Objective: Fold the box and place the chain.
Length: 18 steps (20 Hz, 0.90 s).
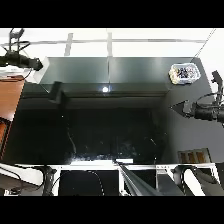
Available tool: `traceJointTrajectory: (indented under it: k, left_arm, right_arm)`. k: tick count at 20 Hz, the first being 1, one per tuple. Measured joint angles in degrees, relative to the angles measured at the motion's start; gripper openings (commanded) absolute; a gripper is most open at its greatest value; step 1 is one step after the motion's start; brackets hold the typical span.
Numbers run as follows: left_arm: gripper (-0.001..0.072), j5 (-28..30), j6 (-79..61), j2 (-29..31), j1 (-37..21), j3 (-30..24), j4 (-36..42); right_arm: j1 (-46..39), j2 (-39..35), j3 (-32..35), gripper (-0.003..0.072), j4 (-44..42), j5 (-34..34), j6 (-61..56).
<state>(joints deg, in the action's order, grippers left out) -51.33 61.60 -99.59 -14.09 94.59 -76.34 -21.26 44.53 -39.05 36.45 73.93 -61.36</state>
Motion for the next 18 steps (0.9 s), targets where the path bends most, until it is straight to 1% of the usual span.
traceJointTrajectory:
  k: [4,5,6,7,8,10,12,13,14,15,16,18]
  left_arm:
    - [0.0245,-0.81,2.27,-10.40,-3.54,8.37,-0.42]
    - [0.0249,-2.21,2.75,-12.92,-3.93,10.80,-0.72]
    - [0.0380,-3.23,3.32,-15.30,-4.26,13.31,-0.85]
    - [0.0651,-3.72,3.76,-17.07,-4.46,15.41,-0.79]
    - [0.0715,-4.83,4.07,-18.49,-4.61,17.31,-0.83]
    - [0.0715,-6.67,5.20,-19.82,-4.81,20.44,-1.53]
    - [0.0711,-7.26,7.43,-18.78,-4.90,22.97,-1.64]
    - [0.0705,-8.48,9.05,-17.57,-4.90,23.65,-1.84]
    - [0.0588,-8.63,11.19,-15.89,-4.92,24.26,-1.86]
    - [0.0256,-9.73,13.94,-13.79,-4.94,24.72,-1.49]
    - [0.0026,-11.69,16.44,-12.02,-4.94,24.85,-0.85]
    - [0.0023,-16.15,19.23,-7.17,-4.74,23.47,2.73]
  right_arm:
    - [0.15,0.00,-0.02,0.0014,-0.70,-0.87,-1.79]
    - [0.46,0.00,0.00,0.0015,-0.70,-1.03,-2.32]
    - [0.90,0.00,0.00,0.0014,-0.76,-1.18,-2.67]
    - [1.51,0.00,-0.02,0.0014,-0.98,-1.40,-2.99]
    - [2.14,0.00,-0.02,0.0014,-0.98,-1.92,-3.17]
    - [3.45,0.00,0.00,0.0014,-1.01,-3.13,-3.39]
    - [4.83,0.00,0.00,0.0014,-1.01,-5.05,-3.61]
    - [5.81,0.00,0.00,0.0014,-1.01,-6.23,-3.61]
    - [7.23,0.00,0.00,0.0015,-0.98,-7.87,-3.37]
    - [8.85,0.00,-0.02,0.0014,-0.90,-9.84,-2.89]
    - [10.95,0.07,0.00,0.0014,-0.59,-12.52,-2.29]
    - [15.41,0.15,0.00,0.0014,0.42,-18.80,-1.62]
